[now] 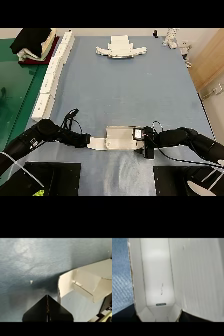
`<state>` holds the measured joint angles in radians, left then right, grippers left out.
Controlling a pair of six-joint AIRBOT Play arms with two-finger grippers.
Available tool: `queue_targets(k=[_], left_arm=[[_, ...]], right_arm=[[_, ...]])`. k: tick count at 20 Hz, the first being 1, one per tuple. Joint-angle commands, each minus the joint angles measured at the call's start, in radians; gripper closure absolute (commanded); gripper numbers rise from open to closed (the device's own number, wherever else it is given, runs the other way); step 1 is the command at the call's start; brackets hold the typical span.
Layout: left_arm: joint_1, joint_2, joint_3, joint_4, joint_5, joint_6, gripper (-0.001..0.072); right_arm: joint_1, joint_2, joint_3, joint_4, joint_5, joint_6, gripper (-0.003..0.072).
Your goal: Fold the box.
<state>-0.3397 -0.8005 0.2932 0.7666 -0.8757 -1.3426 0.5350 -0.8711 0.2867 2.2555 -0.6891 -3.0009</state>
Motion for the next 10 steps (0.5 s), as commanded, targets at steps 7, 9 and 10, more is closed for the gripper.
queue_targets(k=[7,9,10], left_arm=[[-0.097,-0.025,0.084,-0.117,0.0,0.07,0.0696],[-0.097,-0.025,0.112,-0.117,-0.034,0.071,0.0696],[-0.097,-0.025,0.12,-0.117,-0.037,0.071,0.0696]], right_arm=[[0.001,0.0,0.001,0.0,0.0,0.0,0.015],[0.001,0.0,0.001,0.0,0.0,0.0,0.015],[0.001,0.0,0.001,0.0,0.0,0.0,0.015]])
